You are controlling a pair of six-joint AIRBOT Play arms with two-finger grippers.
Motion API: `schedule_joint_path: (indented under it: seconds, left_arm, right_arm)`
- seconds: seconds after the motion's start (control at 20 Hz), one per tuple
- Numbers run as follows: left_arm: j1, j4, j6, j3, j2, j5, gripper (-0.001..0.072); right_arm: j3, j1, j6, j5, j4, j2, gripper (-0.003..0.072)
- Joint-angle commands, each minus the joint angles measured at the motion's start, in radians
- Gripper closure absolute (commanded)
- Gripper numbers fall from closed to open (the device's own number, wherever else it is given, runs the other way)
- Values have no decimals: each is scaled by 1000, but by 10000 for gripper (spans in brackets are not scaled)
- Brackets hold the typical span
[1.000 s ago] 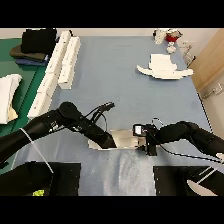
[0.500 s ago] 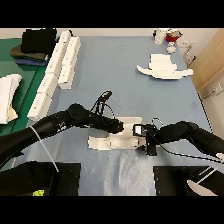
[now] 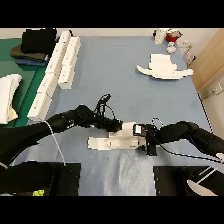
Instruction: Fold the box.
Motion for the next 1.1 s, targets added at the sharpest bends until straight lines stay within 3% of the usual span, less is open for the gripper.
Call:
schedule_joint_path:
  seconds: [0.0,0.2,0.35,0.45,0.7,0.8,0.95,1.0,1.05]
  left_arm:
    - [2,-2,88,37,34,-16,696]
    - [-1,68,203,70,207,-41,696]
    - [-26,240,203,68,317,-191,697]
    - [-83,359,195,68,370,-253,698]
    - [-265,594,95,32,444,-272,698]
    - [-293,623,114,2,463,-295,698]
    - [-224,603,326,-86,509,-340,693]
    - [-180,590,379,-113,518,-347,543]
    - [-127,571,433,-137,523,-346,105]
  right_arm:
    - [1,1,0,0,0,1,223]
    - [1,1,0,0,0,1,223]
    - [1,1,0,0,0,1,223]
    - [1,1,0,0,0,0,223]
    - [1,1,0,0,0,0,223]
    - [1,1,0,0,0,1,223]
    - [1,1,0,0,0,1,223]
    - [1,1,0,0,0,1,223]
    - [1,1,0,0,0,1,223]
